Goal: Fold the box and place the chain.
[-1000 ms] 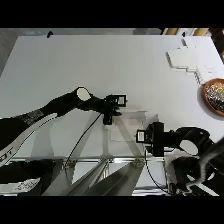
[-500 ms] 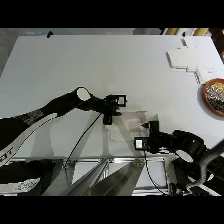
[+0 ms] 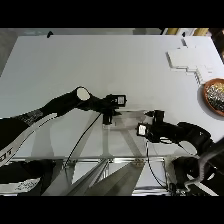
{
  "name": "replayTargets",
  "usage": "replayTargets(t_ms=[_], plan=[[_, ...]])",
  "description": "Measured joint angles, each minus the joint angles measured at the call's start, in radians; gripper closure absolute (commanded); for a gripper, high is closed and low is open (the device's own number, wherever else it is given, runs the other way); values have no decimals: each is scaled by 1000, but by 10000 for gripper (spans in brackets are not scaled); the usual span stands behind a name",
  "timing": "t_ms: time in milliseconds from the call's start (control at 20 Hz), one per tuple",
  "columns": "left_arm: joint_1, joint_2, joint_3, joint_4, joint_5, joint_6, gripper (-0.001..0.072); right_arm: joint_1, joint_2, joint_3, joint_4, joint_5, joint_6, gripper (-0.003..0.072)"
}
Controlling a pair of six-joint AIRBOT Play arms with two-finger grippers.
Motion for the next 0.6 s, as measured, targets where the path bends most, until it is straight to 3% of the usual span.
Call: replayTargets(t_ms=[600], plan=[[0, 0, 0, -2, -3, 0, 699, -280, -71, 35, 449, 95, -486, 22]])
